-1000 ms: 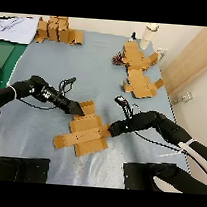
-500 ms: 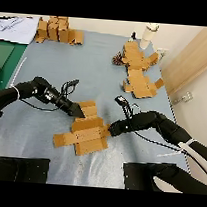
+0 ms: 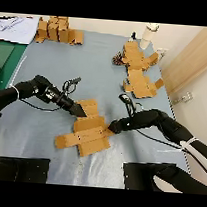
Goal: Fold the box.
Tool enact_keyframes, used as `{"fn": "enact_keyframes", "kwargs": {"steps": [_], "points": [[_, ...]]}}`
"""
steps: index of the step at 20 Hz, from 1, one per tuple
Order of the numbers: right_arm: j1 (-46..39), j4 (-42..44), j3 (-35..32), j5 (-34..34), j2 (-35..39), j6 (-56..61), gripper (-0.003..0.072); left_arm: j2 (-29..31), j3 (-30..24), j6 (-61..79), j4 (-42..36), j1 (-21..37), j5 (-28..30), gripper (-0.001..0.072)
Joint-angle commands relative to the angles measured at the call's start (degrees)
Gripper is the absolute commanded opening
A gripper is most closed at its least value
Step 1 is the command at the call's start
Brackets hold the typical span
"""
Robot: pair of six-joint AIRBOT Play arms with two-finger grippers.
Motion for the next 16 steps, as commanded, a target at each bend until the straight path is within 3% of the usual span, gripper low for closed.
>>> {"fn": "enact_keyframes", "kwargs": {"steps": [1,3,4,5,6,7,10,16], "points": [[-5.7,-7.9,3.7,-5.8,1.4,12.5,0.0342,4.8,0.2,6.5,0.1,-3.3,1.0,0.0012],[-9.6,-10.1,6.4,-6.5,3.8,15.5,0.0337,6.9,-0.1,9.9,0.9,-5.7,5.4,0.0012],[-11.2,-10.0,7.6,-5.9,5.0,15.9,0.0275,7.0,-0.3,11.5,0.9,-6.9,8.0,0.0012],[-12.3,-10.0,8.5,-5.4,5.9,15.9,0.0132,6.8,-0.5,14.1,0.9,-8.1,9.2,0.0012],[-12.9,-10.0,9.2,-5.2,6.6,15.9,0.0041,6.7,-0.7,16.0,1.2,-9.7,10.8,0.0012],[-13.1,-9.9,9.4,-5.3,7.0,15.9,0.0005,6.7,-0.7,17.7,1.5,-11.3,11.8,0.0012],[-13.1,-9.6,9.4,-5.6,6.7,17.4,0.0005,6.7,-0.7,20.4,3.0,-14.4,11.1,0.0012],[-11.9,-5.7,9.4,-5.4,6.7,17.2,0.0005,6.7,-1.3,24.2,2.9,-13.4,10.7,0.0012]]}}
